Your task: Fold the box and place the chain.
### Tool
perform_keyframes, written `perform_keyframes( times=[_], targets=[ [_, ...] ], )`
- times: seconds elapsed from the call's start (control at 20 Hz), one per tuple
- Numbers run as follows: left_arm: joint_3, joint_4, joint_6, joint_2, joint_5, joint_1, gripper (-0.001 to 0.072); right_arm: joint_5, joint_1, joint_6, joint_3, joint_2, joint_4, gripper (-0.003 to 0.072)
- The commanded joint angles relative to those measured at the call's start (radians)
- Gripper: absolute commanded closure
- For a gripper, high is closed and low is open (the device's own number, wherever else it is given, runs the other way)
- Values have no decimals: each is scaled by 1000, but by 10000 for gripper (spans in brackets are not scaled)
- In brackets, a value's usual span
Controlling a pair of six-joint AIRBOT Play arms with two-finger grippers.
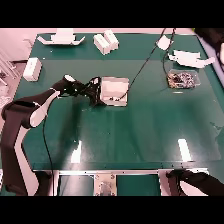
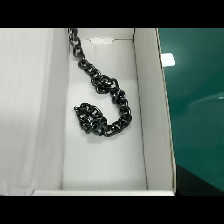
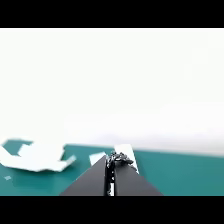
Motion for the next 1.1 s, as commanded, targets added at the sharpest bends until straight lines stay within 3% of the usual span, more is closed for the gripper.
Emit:
perform_keyframes(
  times=[0.0,0.25,0.45,0.55,0.8,1.05],
  targets=[
    [1,0,0,1,1,1,313,-18,115,-52,93,30,-43,672],
    [1,0,0,1,0,1,313,-119,254,-51,96,-18,-42,673],
    [1,0,0,1,0,1,313,-105,310,-40,94,-129,-12,672],
    [1,1,0,1,1,1,313,-29,326,-34,80,-164,2,672],
    [1,1,0,1,1,1,313,-8,367,-2,-10,-166,7,673],
    [1,0,0,1,1,1,313,8,363,1,-7,-143,-32,673]
  ],
)
